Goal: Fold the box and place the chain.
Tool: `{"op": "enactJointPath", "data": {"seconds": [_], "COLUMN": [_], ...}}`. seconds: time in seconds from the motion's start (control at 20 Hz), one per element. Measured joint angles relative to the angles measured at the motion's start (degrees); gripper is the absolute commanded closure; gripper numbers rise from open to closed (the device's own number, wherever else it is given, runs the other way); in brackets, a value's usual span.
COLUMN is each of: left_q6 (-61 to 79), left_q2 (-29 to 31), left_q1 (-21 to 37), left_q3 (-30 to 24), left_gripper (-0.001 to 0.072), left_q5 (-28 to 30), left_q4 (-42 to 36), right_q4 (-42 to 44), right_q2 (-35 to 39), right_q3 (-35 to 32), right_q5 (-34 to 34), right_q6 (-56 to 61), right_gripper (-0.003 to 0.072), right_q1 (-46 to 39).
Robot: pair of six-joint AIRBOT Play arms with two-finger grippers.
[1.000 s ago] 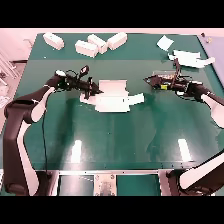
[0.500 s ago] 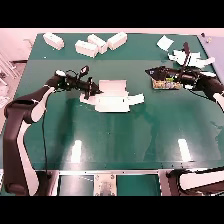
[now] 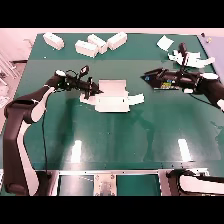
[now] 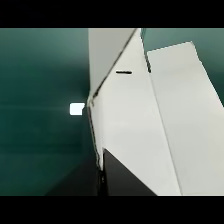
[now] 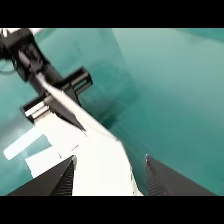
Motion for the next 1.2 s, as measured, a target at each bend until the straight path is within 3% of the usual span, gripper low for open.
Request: {"op": "enactJointPath", "data": {"seconds": [0.35,0.45,0.8,1.2], "left_q6": [0.0,0.0,0.0,0.0], "left_q2": [0.0,0.0,0.0,0.0], "left_q1": [0.0,0.0,0.0,0.0], "left_q3": [0.0,0.0,0.0,0.0], "left_gripper": [0.0687,0.0687,0.0687,0.0687], "left_q5": [0.2,0.2,0.2,0.2], "left_q4": [0.0,0.0,0.0,0.0], "right_q4": [-8.5,-11.3,-17.8,-18.9], "right_q2": [2.8,3.0,3.1,3.1], "right_q3": [-9.3,-11.7,-18.4,-19.5], "right_q5": [-5.7,-7.7,-15.6,-26.7], "right_q6": [-11.1,-11.6,-12.3,-15.3], "right_gripper": [0.0158,0.0247,0.016,0.0138], "right_q1": [7.4,9.6,15.7,22.9]}}
